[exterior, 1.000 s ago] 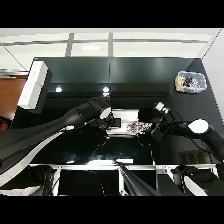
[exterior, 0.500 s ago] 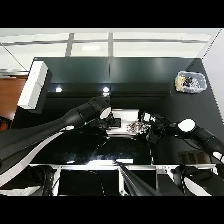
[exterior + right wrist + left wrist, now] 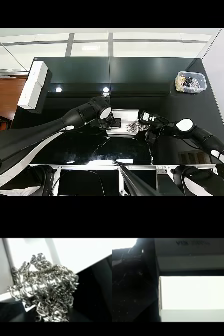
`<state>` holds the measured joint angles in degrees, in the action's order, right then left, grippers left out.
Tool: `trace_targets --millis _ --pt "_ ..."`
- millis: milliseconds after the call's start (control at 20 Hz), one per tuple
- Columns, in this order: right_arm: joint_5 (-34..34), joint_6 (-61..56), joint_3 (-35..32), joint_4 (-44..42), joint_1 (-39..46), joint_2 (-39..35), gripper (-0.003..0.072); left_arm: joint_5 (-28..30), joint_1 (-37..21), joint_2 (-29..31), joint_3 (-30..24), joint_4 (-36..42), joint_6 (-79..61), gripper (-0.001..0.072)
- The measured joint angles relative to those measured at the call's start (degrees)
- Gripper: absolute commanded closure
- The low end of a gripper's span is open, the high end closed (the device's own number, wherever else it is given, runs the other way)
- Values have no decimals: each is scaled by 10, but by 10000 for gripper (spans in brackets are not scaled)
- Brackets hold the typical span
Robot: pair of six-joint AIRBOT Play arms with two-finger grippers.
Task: Fold the box and place the chain.
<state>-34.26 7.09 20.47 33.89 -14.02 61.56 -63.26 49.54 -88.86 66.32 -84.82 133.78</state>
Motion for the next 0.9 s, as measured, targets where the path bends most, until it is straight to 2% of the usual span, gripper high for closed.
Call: trace_targets --millis 250,500,700,900 --pt "3 -51 3 12 1 -10 664 0 0 0 0 0 0 679" --pt "-20 -235 40 109 21 -59 664 0 0 0 0 0 0 680" --pt "-108 -383 103 169 59 -129 664 1 0 0 0 0 0 679" --pt "-213 -480 170 132 79 -186 664 0 0 0 0 0 0 679"
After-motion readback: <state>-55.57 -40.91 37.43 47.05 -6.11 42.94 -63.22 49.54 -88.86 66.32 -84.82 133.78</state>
